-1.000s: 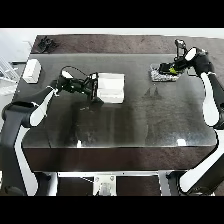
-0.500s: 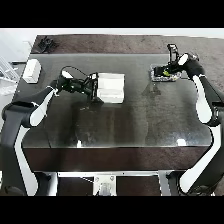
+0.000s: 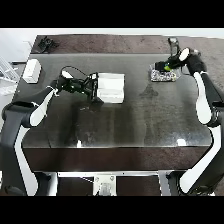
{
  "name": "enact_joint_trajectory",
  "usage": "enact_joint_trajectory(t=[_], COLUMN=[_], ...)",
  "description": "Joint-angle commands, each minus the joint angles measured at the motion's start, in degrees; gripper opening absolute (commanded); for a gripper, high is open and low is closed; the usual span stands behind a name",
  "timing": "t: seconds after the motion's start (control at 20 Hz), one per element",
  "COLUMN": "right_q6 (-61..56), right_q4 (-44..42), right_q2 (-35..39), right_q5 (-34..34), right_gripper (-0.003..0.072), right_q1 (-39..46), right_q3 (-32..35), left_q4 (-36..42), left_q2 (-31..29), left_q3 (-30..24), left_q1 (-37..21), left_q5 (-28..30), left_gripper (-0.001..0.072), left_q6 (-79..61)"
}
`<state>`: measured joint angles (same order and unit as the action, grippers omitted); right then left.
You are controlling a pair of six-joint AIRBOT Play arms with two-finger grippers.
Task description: Fold the box and place the chain.
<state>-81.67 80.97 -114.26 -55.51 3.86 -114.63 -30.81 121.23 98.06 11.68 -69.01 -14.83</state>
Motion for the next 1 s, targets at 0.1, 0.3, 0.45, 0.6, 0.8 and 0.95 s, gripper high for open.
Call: enact_joint_trajectory(t=[0.1,0.3,0.45,0.6,0.8,0.95], right_q6=[-3.4,-3.4,-3.2,-3.2,-3.1,-3.1], right_q4=[10.7,10.8,10.8,10.8,10.8,10.8], right_q2=[6.8,15.1,22.8,29.4,34.7,36.3], right_q5=[-5.9,-6.9,-5.3,-1.7,1.4,2.2], right_gripper=[0.0007,0.0007,0.0007,0.0007,0.0006,0.0006], right_q1=[-0.9,-2.6,-5.4,-8.4,-12.3,-15.1], right_q3=[-1.9,-1.9,-1.9,-1.9,-1.9,-1.9], left_q4=[0.0,0.0,0.0,0.0,0.0,0.0], left_q2=[0.0,0.0,0.0,0.0,0.0,0.0], left_q3=[0.0,0.0,0.0,0.0,0.0,0.0], left_q1=[0.0,0.0,0.0,0.0,0.0,0.0], left_q5=[0.0,0.0,0.0,0.0,0.0,0.0], left_gripper=[0.0427,0.0427,0.0427,0.0427,0.0427,0.0427], left_q6=[0.0,0.0,0.0,0.0,0.0,0.0])
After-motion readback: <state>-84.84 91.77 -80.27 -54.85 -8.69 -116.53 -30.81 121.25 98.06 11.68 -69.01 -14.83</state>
